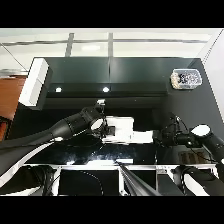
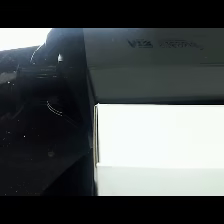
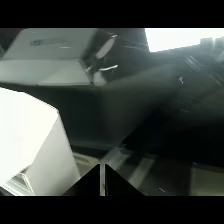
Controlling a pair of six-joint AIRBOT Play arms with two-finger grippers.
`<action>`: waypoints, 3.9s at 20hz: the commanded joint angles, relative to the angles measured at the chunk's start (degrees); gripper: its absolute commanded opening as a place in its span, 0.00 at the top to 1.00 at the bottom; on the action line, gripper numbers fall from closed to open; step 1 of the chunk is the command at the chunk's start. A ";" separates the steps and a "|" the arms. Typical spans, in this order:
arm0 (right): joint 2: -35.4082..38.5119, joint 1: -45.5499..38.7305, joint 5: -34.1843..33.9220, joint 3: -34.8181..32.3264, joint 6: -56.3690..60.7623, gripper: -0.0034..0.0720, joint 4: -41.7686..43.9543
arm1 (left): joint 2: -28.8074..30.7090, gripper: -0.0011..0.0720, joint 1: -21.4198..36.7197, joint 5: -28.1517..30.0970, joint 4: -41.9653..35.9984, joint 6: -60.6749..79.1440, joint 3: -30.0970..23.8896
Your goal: Fold the box and place the chain.
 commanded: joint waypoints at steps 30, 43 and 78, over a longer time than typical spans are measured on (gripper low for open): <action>-3.74 33.83 -11.67 16.68 35.56 0.49 -20.20 | -0.68 0.94 0.02 0.22 0.07 -0.09 -0.02; -13.73 43.82 1.42 31.17 53.86 0.62 -39.45 | -0.68 0.94 0.04 0.26 0.11 -0.07 -0.02; -23.67 46.97 4.52 37.20 60.59 0.90 -44.41 | -0.68 0.94 0.04 0.31 0.11 -0.07 -0.02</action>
